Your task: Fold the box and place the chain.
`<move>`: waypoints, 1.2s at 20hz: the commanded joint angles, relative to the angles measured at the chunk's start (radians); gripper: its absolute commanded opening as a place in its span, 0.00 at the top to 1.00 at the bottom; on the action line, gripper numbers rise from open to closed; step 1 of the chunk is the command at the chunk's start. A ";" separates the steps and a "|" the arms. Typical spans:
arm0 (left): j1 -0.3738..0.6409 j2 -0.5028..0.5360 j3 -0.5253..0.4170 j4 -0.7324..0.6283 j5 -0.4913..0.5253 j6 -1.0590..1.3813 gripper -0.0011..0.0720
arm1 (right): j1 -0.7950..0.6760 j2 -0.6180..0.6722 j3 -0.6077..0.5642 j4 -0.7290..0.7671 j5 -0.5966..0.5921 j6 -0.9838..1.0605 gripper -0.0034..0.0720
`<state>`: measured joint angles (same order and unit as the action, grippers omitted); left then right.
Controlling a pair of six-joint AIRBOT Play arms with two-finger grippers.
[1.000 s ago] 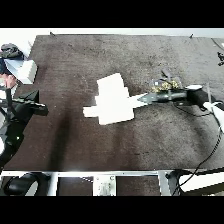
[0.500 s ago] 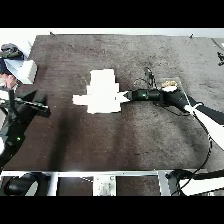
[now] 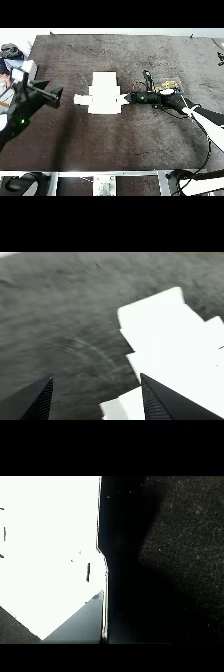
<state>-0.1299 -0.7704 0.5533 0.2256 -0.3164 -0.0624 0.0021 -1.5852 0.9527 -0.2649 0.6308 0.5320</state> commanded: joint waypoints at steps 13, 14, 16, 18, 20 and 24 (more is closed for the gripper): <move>0.001 -1.067 1.126 0.512 -0.809 -0.708 0.20 | 0.001 -0.001 -0.002 -0.004 -0.004 -0.039 0.98; 0.001 -1.111 1.188 0.516 -0.859 -0.724 0.20 | 0.001 -0.001 -0.002 -0.004 -0.003 -0.039 0.98; 0.001 -1.193 1.287 0.528 -0.926 -0.748 0.20 | 0.001 -0.001 -0.002 -0.005 -0.003 -0.040 0.98; 0.001 -1.252 1.349 0.535 -0.969 -0.751 0.20 | 0.001 -0.001 -0.002 -0.008 -0.003 -0.040 0.98; 0.001 -1.297 1.388 0.536 -0.986 -0.753 0.20 | 0.000 -0.001 -0.002 -0.008 -0.003 -0.040 0.98; 0.001 -1.357 1.434 0.533 -0.983 -0.764 0.20 | 0.000 -0.001 -0.002 -0.008 -0.003 -0.043 0.98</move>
